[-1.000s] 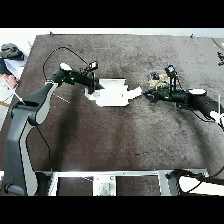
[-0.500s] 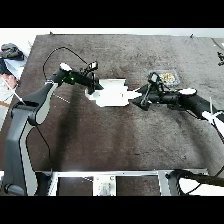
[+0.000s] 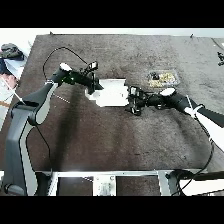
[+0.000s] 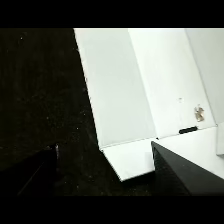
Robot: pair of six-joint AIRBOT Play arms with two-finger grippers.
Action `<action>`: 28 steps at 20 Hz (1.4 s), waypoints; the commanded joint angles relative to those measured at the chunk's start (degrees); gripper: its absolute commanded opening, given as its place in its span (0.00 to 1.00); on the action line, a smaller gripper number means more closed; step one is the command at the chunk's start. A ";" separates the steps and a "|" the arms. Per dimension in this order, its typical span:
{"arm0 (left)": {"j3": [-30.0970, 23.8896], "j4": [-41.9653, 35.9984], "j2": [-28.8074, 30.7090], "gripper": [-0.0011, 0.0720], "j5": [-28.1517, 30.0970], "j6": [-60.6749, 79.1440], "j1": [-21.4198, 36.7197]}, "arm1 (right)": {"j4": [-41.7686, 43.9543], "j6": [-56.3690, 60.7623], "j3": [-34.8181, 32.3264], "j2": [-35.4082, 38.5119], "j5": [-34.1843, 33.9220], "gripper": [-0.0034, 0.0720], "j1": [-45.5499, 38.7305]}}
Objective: Fold the box and place the chain.
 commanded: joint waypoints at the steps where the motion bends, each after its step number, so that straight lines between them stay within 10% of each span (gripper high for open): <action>1: -0.02 -0.02 -0.02 0.03 0.04 0.02 0.04 | -2.62 2.91 2.43 -2.58 -2.32 0.90 1.01; 12: -0.02 -0.17 -0.02 0.03 0.07 0.02 0.04 | -3.61 5.33 5.57 -1.68 -10.75 0.85 2.82; 28: -0.02 -0.20 -0.02 0.03 0.04 0.02 0.04 | -7.63 12.13 30.08 -15.78 10.75 0.97 -2.75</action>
